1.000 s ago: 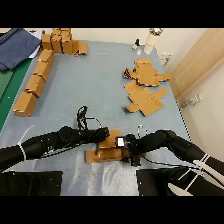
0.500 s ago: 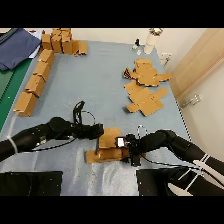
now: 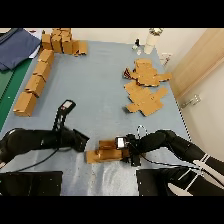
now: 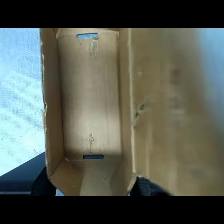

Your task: Fold the box.

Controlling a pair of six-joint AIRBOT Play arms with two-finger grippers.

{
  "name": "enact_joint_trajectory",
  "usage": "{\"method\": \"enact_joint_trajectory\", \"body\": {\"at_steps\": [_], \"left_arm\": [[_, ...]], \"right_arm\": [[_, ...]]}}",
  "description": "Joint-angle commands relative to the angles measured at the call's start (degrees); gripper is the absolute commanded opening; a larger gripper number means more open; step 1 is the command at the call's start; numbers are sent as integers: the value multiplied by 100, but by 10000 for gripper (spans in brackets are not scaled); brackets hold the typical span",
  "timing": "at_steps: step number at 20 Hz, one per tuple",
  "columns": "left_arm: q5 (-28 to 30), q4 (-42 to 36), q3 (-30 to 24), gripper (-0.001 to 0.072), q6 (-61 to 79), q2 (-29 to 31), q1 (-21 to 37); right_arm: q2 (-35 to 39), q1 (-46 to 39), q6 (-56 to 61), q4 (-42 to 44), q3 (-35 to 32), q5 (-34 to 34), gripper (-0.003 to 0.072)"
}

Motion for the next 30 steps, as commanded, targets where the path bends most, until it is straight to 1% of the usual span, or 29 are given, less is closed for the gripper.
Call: {"method": "enact_joint_trajectory", "body": {"at_steps": [1,2,4,5,7,9,11,14,15,17,18,19,20,22,24,25,26,30], "left_arm": [[-520,1191,-262,11,745,660,-649],[-538,1318,-269,17,1257,634,-938],[-302,1700,-271,612,1843,444,-1401],[-94,1766,-271,661,1930,267,-1534],[219,1762,-271,661,2197,-188,-1720],[354,1764,-271,661,2500,-704,-1843],[579,1764,-267,661,2505,-1021,-1856],[881,1661,-155,660,2103,-894,-1856],[896,1620,-140,627,1646,-737,-1856],[754,1399,-142,16,407,-417,-1858],[826,933,-144,11,-120,-343,-1906],[1021,227,-146,10,-452,-361,-1980],[1342,-664,-149,10,-588,-457,-2103],[1777,-2041,-149,9,-588,-881,-2380],[2474,-3394,-144,10,-573,-1475,-2660],[2787,-3917,-120,10,-562,-1698,-2745],[2966,-4291,-59,9,-562,-1875,-2758],[3405,-4352,308,9,-562,-2072,-2704]], "right_arm": [[4,-2,7,2,0,0,508],[4,0,7,2,0,0,508],[4,-2,7,2,0,0,508],[4,0,7,2,0,0,508],[4,-2,7,2,0,-2,508],[4,-2,7,2,0,0,508],[4,-2,7,0,0,0,508],[4,0,7,2,0,-2,508],[4,0,7,0,0,-2,507],[4,-2,7,2,0,0,508],[4,0,7,0,0,0,508],[4,-2,7,2,0,0,507],[4,0,7,0,0,-2,508],[4,-2,7,2,0,-2,508],[4,-2,7,0,0,0,508],[4,-2,7,0,0,-2,508],[4,-2,7,2,0,-2,508],[4,0,7,0,0,0,508]]}}
